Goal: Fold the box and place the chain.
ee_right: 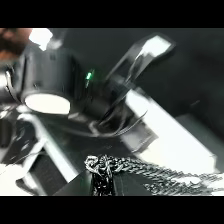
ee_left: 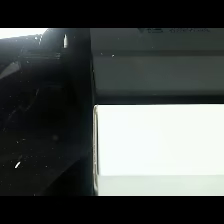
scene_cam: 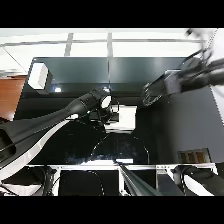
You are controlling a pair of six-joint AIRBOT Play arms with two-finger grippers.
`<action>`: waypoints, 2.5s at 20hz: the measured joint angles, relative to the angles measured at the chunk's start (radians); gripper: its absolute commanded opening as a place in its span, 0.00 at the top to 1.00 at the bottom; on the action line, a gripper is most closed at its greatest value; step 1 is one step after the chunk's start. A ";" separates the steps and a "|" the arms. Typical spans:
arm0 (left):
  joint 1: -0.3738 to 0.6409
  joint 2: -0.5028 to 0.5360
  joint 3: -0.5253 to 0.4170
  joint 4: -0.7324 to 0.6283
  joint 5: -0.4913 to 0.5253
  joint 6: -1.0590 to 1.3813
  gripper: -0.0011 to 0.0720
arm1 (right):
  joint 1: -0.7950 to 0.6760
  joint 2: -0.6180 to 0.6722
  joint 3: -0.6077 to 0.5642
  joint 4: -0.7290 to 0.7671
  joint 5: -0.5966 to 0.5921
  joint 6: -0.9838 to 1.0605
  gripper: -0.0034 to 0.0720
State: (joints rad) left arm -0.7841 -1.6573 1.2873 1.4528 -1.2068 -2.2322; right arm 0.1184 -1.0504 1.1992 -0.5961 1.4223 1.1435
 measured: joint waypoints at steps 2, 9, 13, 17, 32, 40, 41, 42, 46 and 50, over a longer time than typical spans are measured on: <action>0.000 0.000 0.000 0.000 0.000 0.000 0.95 | 0.046 0.000 -0.100 0.031 -0.052 -0.011 0.95; 0.000 0.000 0.000 0.000 -0.001 0.000 0.95 | 0.119 0.000 -0.247 0.066 -0.172 -0.025 0.95; 0.000 0.000 0.000 0.000 -0.001 0.000 0.95 | 0.155 -0.001 -0.288 0.067 -0.230 -0.026 0.93; 0.000 0.000 0.000 0.000 -0.003 0.000 0.95 | 0.188 -0.008 -0.326 0.066 -0.299 -0.020 0.92; 0.000 0.000 0.000 0.000 0.000 0.000 0.95 | -0.009 -0.011 -0.343 -0.016 -0.299 -0.002 0.58; 0.000 0.000 0.000 0.000 -0.001 0.000 0.95 | -0.151 -0.075 -0.460 -0.411 -0.824 0.269 0.04; 0.000 0.000 0.000 0.000 -0.001 0.000 0.95 | -0.159 -0.111 -0.460 -0.432 -0.866 0.328 0.04; 0.000 0.000 0.000 0.000 -0.001 0.000 0.95 | -0.166 -0.151 -0.449 -0.450 -0.894 0.380 0.04; 0.000 0.000 0.000 0.000 -0.002 0.000 0.95 | -0.180 -0.317 -0.323 -0.479 -0.933 0.496 0.04; 0.000 0.000 0.000 0.000 -0.004 0.000 0.95 | -0.183 -0.458 -0.197 -0.471 -0.901 0.549 0.52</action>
State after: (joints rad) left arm -0.7841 -1.6573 1.2873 1.4532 -1.2106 -2.2322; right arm -0.0650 -1.5082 1.0023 -1.0668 0.5209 1.6924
